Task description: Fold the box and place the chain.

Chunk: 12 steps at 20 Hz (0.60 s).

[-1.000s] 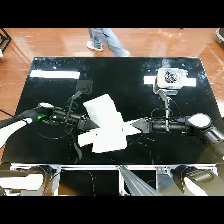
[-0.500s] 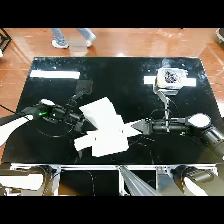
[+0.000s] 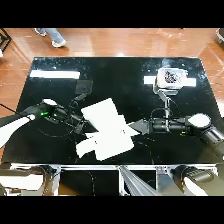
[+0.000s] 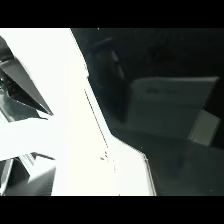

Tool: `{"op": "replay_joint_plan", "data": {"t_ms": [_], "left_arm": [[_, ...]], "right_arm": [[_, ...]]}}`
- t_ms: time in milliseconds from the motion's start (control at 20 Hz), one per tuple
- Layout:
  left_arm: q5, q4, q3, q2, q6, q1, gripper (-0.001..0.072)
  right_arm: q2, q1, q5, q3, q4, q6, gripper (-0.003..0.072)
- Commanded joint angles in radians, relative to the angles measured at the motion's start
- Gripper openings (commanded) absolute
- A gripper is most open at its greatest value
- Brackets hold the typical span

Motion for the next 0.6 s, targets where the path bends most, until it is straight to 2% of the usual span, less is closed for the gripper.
{"op": "replay_joint_plan", "data": {"t_ms": [0,150,400,550], "left_arm": [[0.012,0.071,0.027,0.002,0.074,-0.010,0.0018],[0.081,0.122,0.066,0.031,0.087,-0.032,0.0016],[0.408,0.130,0.063,0.212,0.269,-0.182,0.0015],[0.563,0.133,0.052,0.264,0.402,-0.276,0.0016]], "right_arm": [[0.001,-0.075,0.002,0.025,-0.050,0.012,0.0686],[0.001,-0.244,0.041,0.101,-0.152,0.012,0.0686],[0.000,-0.485,0.023,0.152,-0.110,-0.003,0.0686],[0.000,-0.477,0.251,0.150,-0.209,-0.294,0.0686]]}}
